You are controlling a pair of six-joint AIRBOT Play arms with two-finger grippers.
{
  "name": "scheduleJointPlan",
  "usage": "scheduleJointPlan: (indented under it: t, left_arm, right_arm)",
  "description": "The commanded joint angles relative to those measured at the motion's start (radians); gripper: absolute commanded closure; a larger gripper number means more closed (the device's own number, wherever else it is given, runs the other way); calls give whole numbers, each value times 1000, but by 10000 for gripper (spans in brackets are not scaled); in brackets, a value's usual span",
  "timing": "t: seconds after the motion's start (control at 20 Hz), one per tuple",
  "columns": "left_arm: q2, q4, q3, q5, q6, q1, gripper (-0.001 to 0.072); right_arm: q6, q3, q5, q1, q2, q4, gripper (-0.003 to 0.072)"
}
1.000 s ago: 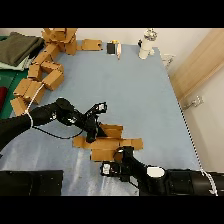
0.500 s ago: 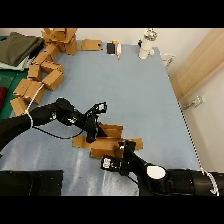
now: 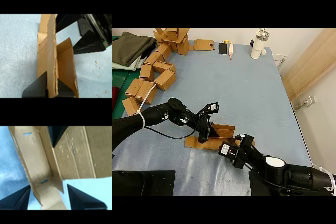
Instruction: Fold the box.
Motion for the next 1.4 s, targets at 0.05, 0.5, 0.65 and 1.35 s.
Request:
scheduleJointPlan:
  t: [0.05, 0.5, 0.65, 1.35]
  left_arm:
    - [0, 0, 0, 0, 0, 0, 698]
    - [0, 0, 0, 0, 0, 0, 698]
    - [0, 0, 0, 0, 0, 0, 698]
    - [0, 0, 0, 0, 0, 0, 698]
  right_arm:
    - [-179, -1, 142, -119, 10, 91, -31]
    - [-1112, 2, 224, -511, 5, 914, -30]
    - [-1405, 35, 163, -617, -51, 1153, -30]
    - [-1624, 170, 12, -742, -315, 1301, -26]
